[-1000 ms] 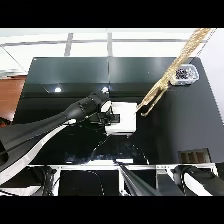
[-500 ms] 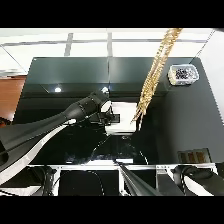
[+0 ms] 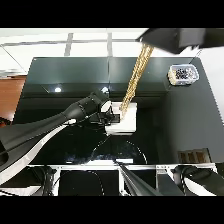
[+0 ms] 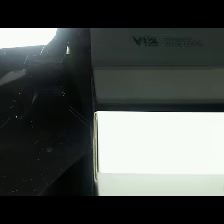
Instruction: Fold the box and place the chain.
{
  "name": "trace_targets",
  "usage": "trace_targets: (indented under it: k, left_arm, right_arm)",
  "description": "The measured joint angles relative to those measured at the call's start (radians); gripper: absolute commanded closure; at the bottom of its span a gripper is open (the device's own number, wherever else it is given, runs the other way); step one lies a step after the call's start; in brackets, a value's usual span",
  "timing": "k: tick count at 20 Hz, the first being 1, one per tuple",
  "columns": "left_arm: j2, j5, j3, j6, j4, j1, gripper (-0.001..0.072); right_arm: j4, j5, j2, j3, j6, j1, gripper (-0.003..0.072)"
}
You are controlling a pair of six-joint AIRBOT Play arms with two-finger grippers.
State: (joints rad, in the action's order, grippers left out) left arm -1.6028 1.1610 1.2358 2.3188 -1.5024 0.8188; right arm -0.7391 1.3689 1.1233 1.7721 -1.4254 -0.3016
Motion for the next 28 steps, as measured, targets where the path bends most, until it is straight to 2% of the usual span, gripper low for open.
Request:
trace_targets:
  k: [10, 17, 18, 19, 20, 24, 28]
  left_arm:
    - [0.0, 0.0, 0.0, 0.0, 0.0, 0.0, 0.0683]
    - [0.0, 0.0, 0.0, 0.0, 0.0, 0.0, 0.0683]
    - [0.0, 0.0, 0.0, 0.0, 0.0, 0.0, 0.0683]
    - [0.0, 0.0, 0.0, 0.0, 0.0, 0.0, 0.0683]
    - [0.0, 0.0, 0.0, 0.0, 0.0, 0.0, 0.0683]
    - [0.0, -0.002, 0.0, 0.0, 0.0, 0.0, 0.0683]
    - [0.0, -0.005, 0.0, 0.0, 0.0, -0.001, 0.0683]
  right_arm:
    - [-0.072, -0.059, 0.003, -0.371, -0.015, -0.018, 0.0671]
    - [-0.097, -0.262, 0.003, -0.679, -0.054, -0.095, 0.067]
    - [-0.113, -0.284, 0.003, -0.711, -0.068, -0.098, 0.0656]
    - [-0.13, -0.3, 0.003, -0.735, -0.075, -0.101, 0.0482]
    - [-0.143, -0.306, 0.003, -0.754, -0.084, -0.104, 0.0404]
    - [-0.185, -0.305, -0.004, -0.787, -0.096, -0.094, 0.0406]
    - [-0.313, -0.239, -0.071, -0.797, -0.096, 0.01, 0.0408]
